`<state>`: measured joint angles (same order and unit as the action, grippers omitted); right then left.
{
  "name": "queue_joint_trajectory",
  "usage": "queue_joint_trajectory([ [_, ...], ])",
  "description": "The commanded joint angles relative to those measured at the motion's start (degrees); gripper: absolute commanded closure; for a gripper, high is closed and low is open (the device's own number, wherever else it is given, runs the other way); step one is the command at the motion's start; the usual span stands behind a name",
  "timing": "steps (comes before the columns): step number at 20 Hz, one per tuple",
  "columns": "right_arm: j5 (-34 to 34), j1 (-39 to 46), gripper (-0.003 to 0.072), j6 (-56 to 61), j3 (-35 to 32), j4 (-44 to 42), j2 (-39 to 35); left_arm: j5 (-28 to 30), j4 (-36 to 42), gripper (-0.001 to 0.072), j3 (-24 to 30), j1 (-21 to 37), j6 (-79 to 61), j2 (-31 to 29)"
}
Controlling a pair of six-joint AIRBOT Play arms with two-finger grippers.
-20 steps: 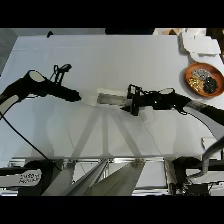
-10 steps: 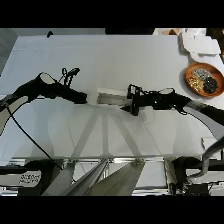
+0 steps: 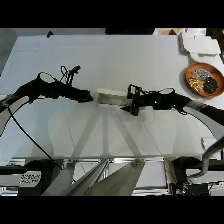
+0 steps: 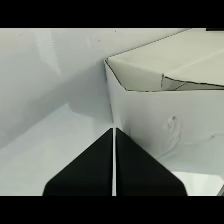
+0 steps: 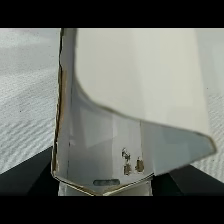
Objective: Fold the box and place the chain.
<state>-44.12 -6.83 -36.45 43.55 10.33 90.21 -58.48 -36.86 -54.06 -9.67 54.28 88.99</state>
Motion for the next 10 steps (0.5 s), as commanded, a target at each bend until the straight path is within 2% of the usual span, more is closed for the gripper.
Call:
queue_joint_trajectory([
  [1,0.0,0.0,0.0189,0.0,0.0,0.0,0.0,-0.7,1.9,0.0662,0.0,-0.1,-1.9,0.0],
  [3,0.0,0.0,0.0189,0.0,0.0,0.0,0.0,-1.3,5.2,0.0624,0.0,-0.1,-4.9,0.0],
  [5,0.0,0.0,0.0189,0.0,0.0,0.0,0.0,-1.8,8.4,0.0623,0.0,-0.1,-7.2,0.0],
  [6,0.0,0.0,0.0189,0.0,0.0,0.0,0.0,-1.8,9.6,0.059,0.0,-0.1,-8.1,0.0],
  [7,0.0,0.0,0.0189,0.0,0.0,0.0,0.0,-1.7,10.5,0.0479,0.0,-0.1,-8.3,0.0],
  [8,0.0,0.0,0.0189,0.0,0.0,0.0,0.0,-1.5,10.7,0.033,0.0,-0.1,-8.2,0.0],
  [9,0.0,0.0,0.0189,0.0,0.0,0.0,0.0,-1.3,10.6,0.0292,0.0,-0.1,-8.2,0.0],
  [10,0.0,0.0,0.0189,0.0,0.0,0.0,0.0,-1.3,10.6,0.0292,0.0,-0.1,-8.2,0.0],
])
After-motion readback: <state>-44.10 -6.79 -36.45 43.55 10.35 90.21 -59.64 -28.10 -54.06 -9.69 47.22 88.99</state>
